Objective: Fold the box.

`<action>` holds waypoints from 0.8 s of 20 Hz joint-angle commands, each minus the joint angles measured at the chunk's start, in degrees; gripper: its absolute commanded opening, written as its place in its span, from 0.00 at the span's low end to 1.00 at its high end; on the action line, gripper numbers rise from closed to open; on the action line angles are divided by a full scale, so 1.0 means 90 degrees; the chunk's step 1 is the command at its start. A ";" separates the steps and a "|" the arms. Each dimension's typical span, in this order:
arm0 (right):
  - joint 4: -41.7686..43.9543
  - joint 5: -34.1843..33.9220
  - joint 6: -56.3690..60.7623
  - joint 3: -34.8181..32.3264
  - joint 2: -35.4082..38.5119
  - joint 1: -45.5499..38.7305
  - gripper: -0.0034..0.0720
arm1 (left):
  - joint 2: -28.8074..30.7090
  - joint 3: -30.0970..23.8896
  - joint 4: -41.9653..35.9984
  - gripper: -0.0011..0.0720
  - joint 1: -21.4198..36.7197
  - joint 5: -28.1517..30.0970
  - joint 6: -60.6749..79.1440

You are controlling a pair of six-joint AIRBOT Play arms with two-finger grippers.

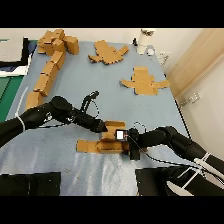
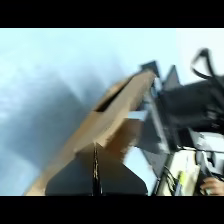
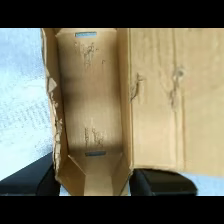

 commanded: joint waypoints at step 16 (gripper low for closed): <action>-0.0029 -0.0019 0.0000 -0.0002 -0.0002 -0.0002 0.73 | -0.0335 0.0017 0.0078 0.03 0.0573 -0.0476 0.0345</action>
